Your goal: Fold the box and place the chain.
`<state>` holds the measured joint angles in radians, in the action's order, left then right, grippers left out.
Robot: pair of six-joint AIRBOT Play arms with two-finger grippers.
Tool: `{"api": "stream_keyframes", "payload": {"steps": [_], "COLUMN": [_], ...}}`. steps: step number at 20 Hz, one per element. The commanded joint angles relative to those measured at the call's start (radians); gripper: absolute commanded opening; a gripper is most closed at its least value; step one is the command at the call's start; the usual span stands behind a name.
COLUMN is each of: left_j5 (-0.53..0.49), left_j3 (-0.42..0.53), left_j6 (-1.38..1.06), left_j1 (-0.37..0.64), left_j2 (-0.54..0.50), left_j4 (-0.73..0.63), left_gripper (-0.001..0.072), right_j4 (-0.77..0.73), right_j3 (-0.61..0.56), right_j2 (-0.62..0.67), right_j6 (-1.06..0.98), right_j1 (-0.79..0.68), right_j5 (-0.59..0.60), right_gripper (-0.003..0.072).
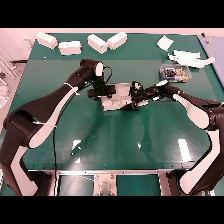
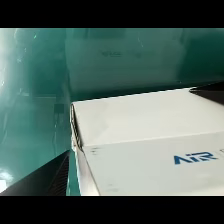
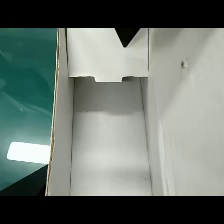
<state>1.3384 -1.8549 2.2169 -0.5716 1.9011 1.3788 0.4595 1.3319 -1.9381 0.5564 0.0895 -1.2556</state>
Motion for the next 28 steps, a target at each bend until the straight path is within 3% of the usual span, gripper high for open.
{"api": "stream_keyframes", "payload": {"steps": [1,10,25,26,27,28], "left_j5": [0.028,0.014,-0.011,-0.010,-0.010,-0.010], "left_j3": [0.003,0.004,0.004,0.003,0.004,0.004], "left_j6": [0.000,0.000,0.005,0.005,0.005,0.005], "left_j1": [0.002,-0.007,-0.007,-0.007,-0.007,-0.007], "left_j2": [0.003,0.055,0.069,0.075,0.079,0.082], "left_j4": [-0.014,-0.058,0.014,0.014,0.014,0.013], "left_gripper": [0.0432,0.0406,0.0393,0.0222,0.0113,0.0114], "right_j4": [0.000,0.000,0.000,0.000,0.000,0.000], "right_j3": [0.000,0.000,0.000,0.000,0.000,0.000], "right_j2": [0.001,0.001,0.001,0.001,0.001,0.001], "right_j6": [0.002,0.002,0.002,0.002,0.002,0.002], "right_j1": [0.000,0.000,0.000,0.000,0.000,0.000], "right_j5": [-0.002,-0.002,-0.002,-0.003,-0.002,-0.003], "right_gripper": [0.0569,0.0569,0.0569,0.0569,0.0569,0.0569]}}
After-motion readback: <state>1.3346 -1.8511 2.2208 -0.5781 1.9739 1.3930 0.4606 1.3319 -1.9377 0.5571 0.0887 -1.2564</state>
